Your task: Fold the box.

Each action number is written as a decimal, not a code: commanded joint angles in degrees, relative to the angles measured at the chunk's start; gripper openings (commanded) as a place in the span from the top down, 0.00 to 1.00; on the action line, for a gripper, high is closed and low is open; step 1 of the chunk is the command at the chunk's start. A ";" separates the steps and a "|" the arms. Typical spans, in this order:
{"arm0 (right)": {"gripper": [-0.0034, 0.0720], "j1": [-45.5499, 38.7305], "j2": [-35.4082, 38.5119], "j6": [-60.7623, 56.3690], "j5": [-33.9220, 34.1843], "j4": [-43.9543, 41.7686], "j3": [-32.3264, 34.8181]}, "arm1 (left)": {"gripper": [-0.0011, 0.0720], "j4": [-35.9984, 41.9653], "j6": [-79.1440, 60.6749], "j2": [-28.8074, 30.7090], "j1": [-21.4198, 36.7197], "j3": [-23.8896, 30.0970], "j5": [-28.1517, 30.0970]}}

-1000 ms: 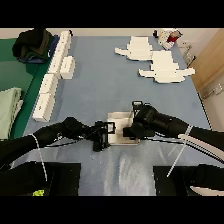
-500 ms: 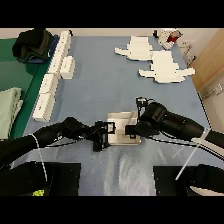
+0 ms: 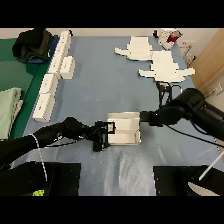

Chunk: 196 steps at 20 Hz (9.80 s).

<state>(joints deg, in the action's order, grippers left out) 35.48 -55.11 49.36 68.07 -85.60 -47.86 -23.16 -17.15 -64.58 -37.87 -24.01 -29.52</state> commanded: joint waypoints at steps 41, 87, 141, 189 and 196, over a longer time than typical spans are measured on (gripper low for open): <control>0.92 11.06 12.79 83.87 -34.69 -30.53 20.72 | 0.43 -0.02 0.00 -0.04 0.02 -0.04 0.00; 0.50 13.05 8.24 108.80 -39.36 -29.62 19.19 | 0.43 -0.02 0.00 -0.04 0.02 -0.04 0.00; 0.95 18.86 11.04 68.67 -60.43 -46.21 37.99 | 0.43 -0.02 0.00 -0.04 0.02 -0.04 0.00; 0.95 11.58 12.22 92.02 -50.77 -50.71 34.64 | 0.43 -0.02 0.00 -0.04 0.02 -0.04 0.00; 0.95 11.67 12.22 88.41 -52.48 -50.73 37.62 | 0.43 0.00 0.00 -0.04 0.02 -0.04 0.00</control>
<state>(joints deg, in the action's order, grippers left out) 47.05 -42.81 139.55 15.84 -136.92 -11.49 -23.14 -17.10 -64.62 -37.87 -24.01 -29.54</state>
